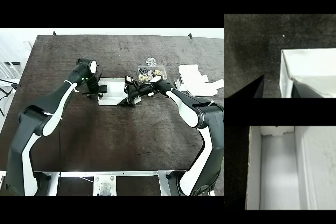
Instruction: Fold the box and place the chain.
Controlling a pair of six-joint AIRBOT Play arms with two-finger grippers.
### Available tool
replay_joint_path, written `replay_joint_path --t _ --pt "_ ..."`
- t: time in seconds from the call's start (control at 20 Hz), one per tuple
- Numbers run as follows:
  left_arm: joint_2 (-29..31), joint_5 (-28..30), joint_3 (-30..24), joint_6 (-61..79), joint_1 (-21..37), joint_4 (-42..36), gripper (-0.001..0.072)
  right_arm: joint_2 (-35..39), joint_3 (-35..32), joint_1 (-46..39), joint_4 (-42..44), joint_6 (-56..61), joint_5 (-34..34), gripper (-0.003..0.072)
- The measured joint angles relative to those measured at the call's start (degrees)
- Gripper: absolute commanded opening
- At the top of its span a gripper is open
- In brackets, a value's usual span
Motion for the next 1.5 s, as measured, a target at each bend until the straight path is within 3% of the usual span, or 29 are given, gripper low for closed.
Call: replay_joint_path --t 0.3,0.35,0.5,0.65,0.7,0.8,0.9,0.95,1.2,1.25,1.3,1.5 --pt "-2.14 -2.56 1.6 -0.11 -1.01 1.95 0.0345 0.0 0.0 0.07 -0.02 -0.02 0.04 0.0531" --pt "-2.21 -2.73 1.79 0.09 -1.11 2.21 0.0255 0.0 0.0 0.07 0.0 -0.02 0.02 0.0532" --pt "-2.38 -2.67 2.12 0.92 -1.22 2.27 0.0236 -0.02 0.0 0.04 0.04 0.0 0.0 0.0531" --pt "-2.45 -2.51 2.25 1.66 -1.22 2.47 0.0175 -0.02 0.0 0.04 0.07 0.0 0.0 0.0531" --pt "-2.45 -2.47 2.25 1.86 -1.22 2.54 0.0099 -0.02 0.0 0.04 0.07 0.0 0.0 0.0531" --pt "-2.45 -2.34 2.27 2.25 -1.22 2.64 0.0097 -0.02 0.0 0.04 0.09 0.0 -0.02 0.0532" --pt "-2.45 -2.29 2.27 2.49 -1.22 2.89 0.002 -0.02 0.0 0.04 0.09 0.0 -0.02 0.0531" --pt "-2.45 -2.23 2.27 2.8 -1.22 3.04 0.002 -0.02 0.0 0.04 0.07 0.02 0.02 0.0532" --pt "-2.4 -1.46 2.27 3.76 -1.22 3.21 0.0039 -0.02 0.0 0.02 0.04 0.02 -0.04 0.0531" --pt "-2.27 -1.03 2.25 3.96 -1.22 3.23 0.0272 -0.02 0.0 0.0 0.04 0.02 -0.11 0.0531" --pt "-1.97 -0.63 2.27 3.98 -1.22 3.54 0.0365 -0.02 0.0 -0.04 -0.13 -0.02 -0.07 0.0531" --pt "-0.04 0.96 2.27 4.11 -0.98 2.67 0.0368 -0.02 0.0 -0.07 -0.11 -0.02 -0.02 0.0531"
